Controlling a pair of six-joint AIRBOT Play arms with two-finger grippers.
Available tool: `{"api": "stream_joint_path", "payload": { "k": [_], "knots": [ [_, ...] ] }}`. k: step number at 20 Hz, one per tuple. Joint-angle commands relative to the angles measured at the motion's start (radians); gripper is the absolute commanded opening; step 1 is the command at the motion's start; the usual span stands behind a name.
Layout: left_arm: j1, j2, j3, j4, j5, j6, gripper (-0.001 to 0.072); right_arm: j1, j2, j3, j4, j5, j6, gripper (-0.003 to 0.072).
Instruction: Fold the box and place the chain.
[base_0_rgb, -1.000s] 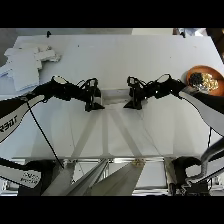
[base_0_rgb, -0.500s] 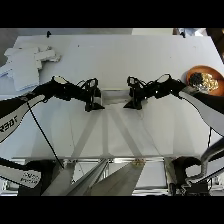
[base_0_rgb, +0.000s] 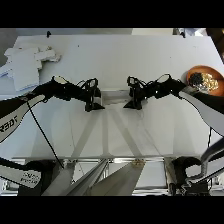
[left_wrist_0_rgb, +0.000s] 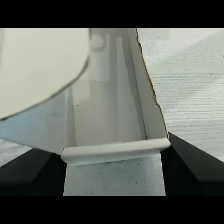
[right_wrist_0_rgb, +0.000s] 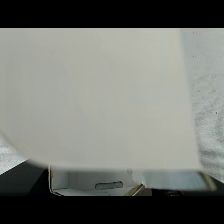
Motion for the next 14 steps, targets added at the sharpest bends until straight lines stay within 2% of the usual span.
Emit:
{"api": "stream_joint_path", "payload": {
  "k": [1,2,3,6,11,14],
  "knots": [
    [0.0,0.0,0.0,0.001,-0.003,0.0,0.028,0.001,0.0,0.0,0.001,0.005,0.0,0.0376],
    [0.0,0.0,0.0,0.001,-0.003,0.0,0.028,0.001,0.0,0.0,0.004,0.0,0.0,0.0378],
    [0.0,0.0,0.0,0.001,-0.003,0.0,0.028,0.001,0.0,0.0,0.003,0.0,0.0,0.0419],
    [0.0,0.0,0.0,0.001,-0.003,0.0,0.028,0.001,0.0,0.0,0.003,0.001,0.001,0.0697],
    [0.0,0.0,0.0,0.001,-0.003,0.0,0.028,0.0,0.056,0.0,-0.021,0.032,0.053,0.0699],
    [0.0,0.0,0.0,0.001,-0.003,0.0,0.028,0.0,0.135,0.0,-0.164,0.029,0.128,0.0699]
  ]
}}
